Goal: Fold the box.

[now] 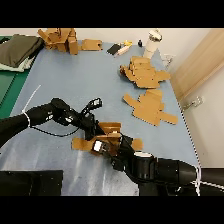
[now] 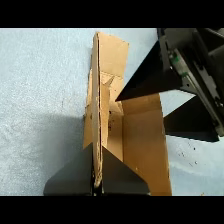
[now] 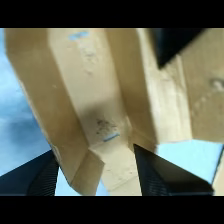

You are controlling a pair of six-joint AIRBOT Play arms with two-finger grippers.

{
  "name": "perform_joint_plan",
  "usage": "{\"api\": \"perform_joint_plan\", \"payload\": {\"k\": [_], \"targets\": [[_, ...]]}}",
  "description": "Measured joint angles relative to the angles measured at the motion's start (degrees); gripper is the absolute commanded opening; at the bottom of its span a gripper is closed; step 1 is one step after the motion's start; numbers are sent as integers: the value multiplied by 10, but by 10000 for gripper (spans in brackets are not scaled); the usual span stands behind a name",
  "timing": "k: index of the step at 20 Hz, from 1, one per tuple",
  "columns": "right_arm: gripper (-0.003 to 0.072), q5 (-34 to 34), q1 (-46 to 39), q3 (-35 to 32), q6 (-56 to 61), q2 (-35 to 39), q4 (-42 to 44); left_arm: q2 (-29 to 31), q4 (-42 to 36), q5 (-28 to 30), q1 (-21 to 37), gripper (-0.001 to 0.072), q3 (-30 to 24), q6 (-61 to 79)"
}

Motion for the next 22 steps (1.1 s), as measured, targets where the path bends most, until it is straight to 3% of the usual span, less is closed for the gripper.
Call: {"api": "perform_joint_plan", "payload": {"k": [11,15,22], "targets": [[718,98,-83,-64,-73,114,11,0,0,0,0,13,0,0],[719,120,-162,-72,-224,124,124,0,0,0,0,13,0,0],[719,141,-336,-74,-629,117,426,0,0,0,0,13,0,0]]}}
